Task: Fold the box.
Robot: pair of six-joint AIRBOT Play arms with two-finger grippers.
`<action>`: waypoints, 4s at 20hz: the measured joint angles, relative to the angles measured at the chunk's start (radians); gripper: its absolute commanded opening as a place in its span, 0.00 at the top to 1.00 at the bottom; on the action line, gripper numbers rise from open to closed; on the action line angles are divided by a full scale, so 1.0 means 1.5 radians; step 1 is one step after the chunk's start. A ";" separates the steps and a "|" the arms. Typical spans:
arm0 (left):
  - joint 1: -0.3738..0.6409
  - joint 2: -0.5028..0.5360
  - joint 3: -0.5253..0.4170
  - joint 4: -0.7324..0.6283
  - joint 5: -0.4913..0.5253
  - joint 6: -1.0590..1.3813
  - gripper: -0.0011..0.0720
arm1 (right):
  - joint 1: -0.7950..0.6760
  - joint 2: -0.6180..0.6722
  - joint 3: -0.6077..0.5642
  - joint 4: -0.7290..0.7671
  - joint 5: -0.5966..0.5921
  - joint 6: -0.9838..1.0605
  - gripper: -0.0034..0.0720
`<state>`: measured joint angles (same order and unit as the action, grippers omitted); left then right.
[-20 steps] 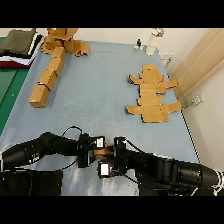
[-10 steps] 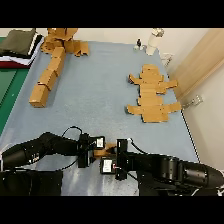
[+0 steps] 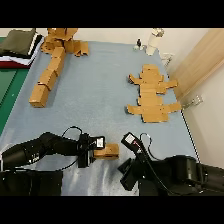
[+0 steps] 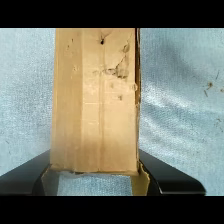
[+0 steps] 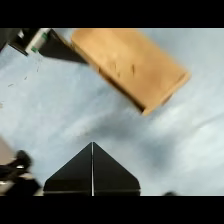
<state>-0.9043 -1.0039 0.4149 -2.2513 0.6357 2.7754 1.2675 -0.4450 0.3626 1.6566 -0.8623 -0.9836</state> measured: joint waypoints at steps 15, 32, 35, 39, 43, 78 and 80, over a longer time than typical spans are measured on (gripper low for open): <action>0.000 0.000 0.000 0.000 0.000 0.000 0.33 | -0.057 -0.056 -0.148 0.158 0.563 0.285 0.95; 0.000 0.000 0.000 0.000 0.000 -0.001 0.33 | -0.068 -0.148 -0.149 0.142 0.577 0.291 0.96; 0.000 0.000 0.000 0.000 0.000 -0.001 0.33 | -0.068 -0.159 -0.149 0.142 0.577 0.291 0.96; 0.000 0.000 0.000 0.000 0.000 -0.001 0.33 | -0.068 -0.173 -0.149 0.142 0.580 0.291 0.96; 0.000 0.000 0.000 0.000 0.000 -0.001 0.33 | -0.068 -0.179 -0.149 0.142 0.584 0.291 0.96; 0.000 0.000 0.000 -0.006 -0.022 0.000 0.33 | -0.193 0.052 0.009 -0.306 -0.128 0.413 0.96; 0.000 0.000 0.001 -0.008 -0.031 -0.001 0.33 | -0.193 0.047 0.009 -0.310 -0.129 0.418 0.96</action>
<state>-0.9043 -1.0042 0.4156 -2.2639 0.5900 2.7747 0.9783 -0.3740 0.3756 1.1919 -1.0557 -0.3565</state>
